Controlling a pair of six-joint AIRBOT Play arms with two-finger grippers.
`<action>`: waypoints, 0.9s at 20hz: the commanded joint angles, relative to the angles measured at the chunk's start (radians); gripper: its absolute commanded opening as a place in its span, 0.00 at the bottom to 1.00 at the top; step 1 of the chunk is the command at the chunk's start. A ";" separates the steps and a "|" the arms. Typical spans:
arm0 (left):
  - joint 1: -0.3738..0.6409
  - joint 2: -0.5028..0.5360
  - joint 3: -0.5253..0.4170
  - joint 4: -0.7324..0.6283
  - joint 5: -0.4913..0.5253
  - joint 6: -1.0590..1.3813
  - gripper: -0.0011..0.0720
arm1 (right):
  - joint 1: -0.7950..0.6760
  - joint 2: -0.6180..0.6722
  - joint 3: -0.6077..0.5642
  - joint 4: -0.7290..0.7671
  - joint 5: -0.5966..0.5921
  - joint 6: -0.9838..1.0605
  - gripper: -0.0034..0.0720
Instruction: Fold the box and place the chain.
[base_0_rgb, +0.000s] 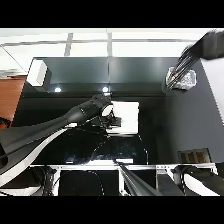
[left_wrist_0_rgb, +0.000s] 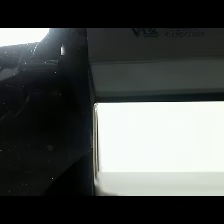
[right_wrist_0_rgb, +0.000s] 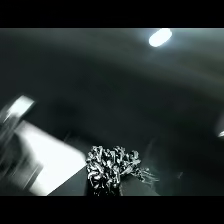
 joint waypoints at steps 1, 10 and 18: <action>0.000 0.000 0.000 0.001 0.000 0.001 0.05 | 0.129 0.026 -0.132 0.080 0.090 -0.037 0.06; 0.000 0.000 0.000 0.000 0.000 0.001 0.05 | 0.283 0.024 -0.493 0.212 -0.289 -0.075 0.06; 0.000 0.000 0.000 0.000 0.000 0.000 0.05 | 0.293 0.023 -0.741 0.211 -0.374 -0.038 0.06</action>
